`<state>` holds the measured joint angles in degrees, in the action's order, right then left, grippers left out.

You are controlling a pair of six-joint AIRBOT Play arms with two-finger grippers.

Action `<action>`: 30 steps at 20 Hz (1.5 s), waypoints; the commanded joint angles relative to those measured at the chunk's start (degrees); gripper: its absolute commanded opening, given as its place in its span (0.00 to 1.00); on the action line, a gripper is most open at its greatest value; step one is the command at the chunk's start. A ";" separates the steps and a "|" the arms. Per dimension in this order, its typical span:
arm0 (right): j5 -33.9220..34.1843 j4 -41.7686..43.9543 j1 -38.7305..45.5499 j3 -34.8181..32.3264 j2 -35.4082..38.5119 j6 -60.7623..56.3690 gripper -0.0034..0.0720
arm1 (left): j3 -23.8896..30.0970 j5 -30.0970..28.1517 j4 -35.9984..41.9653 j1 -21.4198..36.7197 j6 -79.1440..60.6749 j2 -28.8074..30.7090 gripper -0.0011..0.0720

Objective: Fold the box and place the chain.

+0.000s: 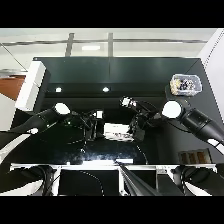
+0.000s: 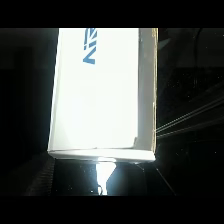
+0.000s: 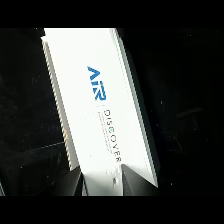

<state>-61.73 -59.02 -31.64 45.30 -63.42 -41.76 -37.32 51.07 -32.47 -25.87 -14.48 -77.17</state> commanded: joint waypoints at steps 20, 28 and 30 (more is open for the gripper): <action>-0.68 -4.74 -1.70 -0.04 -0.07 -1.33 0.40 | 0.00 -0.09 0.04 -0.02 -0.02 -0.02 0.64; -0.59 -5.16 -1.68 -0.02 -0.09 -1.33 0.58 | 0.00 -0.09 0.04 -0.02 -0.02 -0.02 0.64; -0.55 -5.16 -1.70 -0.04 -0.07 -1.33 0.58 | 0.00 -0.11 0.04 -0.02 -0.02 -0.02 0.64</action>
<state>-63.00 -64.73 -33.34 45.21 -63.53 -43.27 -37.32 50.98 -32.38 -25.91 -14.44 -77.19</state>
